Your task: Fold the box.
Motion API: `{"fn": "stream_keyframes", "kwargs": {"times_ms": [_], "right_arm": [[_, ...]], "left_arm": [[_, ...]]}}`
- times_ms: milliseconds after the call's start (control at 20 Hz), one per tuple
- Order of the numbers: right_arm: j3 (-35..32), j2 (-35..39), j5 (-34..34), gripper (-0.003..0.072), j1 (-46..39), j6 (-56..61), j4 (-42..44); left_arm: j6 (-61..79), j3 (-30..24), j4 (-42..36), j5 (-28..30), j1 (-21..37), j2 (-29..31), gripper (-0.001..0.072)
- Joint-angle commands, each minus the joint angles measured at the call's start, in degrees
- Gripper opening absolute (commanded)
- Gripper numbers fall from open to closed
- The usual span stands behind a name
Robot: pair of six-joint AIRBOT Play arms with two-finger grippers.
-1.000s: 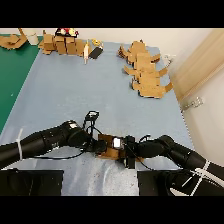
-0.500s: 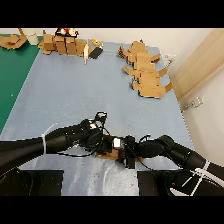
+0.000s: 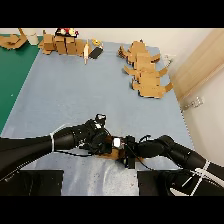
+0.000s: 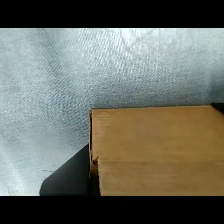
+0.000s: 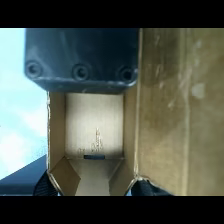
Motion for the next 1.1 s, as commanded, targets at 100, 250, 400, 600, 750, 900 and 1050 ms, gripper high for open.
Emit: {"fn": "stream_keyframes", "kwargs": {"times_ms": [100, 250, 400, 600, 750, 900, 1050], "right_arm": [[0.0, 0.0, 0.0, 0.0502, 0.0, -0.1, 0.0], [0.0, 0.0, 0.0, 0.0503, 0.0, -0.1, 0.0], [0.0, 0.0, 0.0, 0.0503, 0.0, -0.1, 0.0], [0.0, 0.0, 0.0, 0.0502, 0.0, -0.1, 0.0], [0.0, 0.0, 0.0, 0.0502, 0.0, -0.1, 0.0], [0.0, 0.0, 0.0, 0.0502, 0.0, -0.1, 0.0], [0.0, 0.0, 0.0, 0.0502, 0.0, -0.1, 0.0]], "left_arm": [[-0.4, 0.1, -1.9, 3.6, -0.1, -0.1, 0.0012], [-0.3, 0.1, -2.7, 3.7, -0.1, -0.1, 0.0013], [-0.1, 0.1, -3.0, 3.7, -0.1, -0.1, 0.0458], [-0.1, 0.1, -3.3, 3.6, 0.0, 1.6, 0.0536], [-0.1, 0.1, -1.5, 2.1, 0.1, 4.9, 0.0536], [-0.1, 0.1, 0.8, -3.6, 0.1, 7.3, 0.0536], [-0.3, 0.1, 1.0, -4.5, 0.4, 10.2, 0.0535]]}}
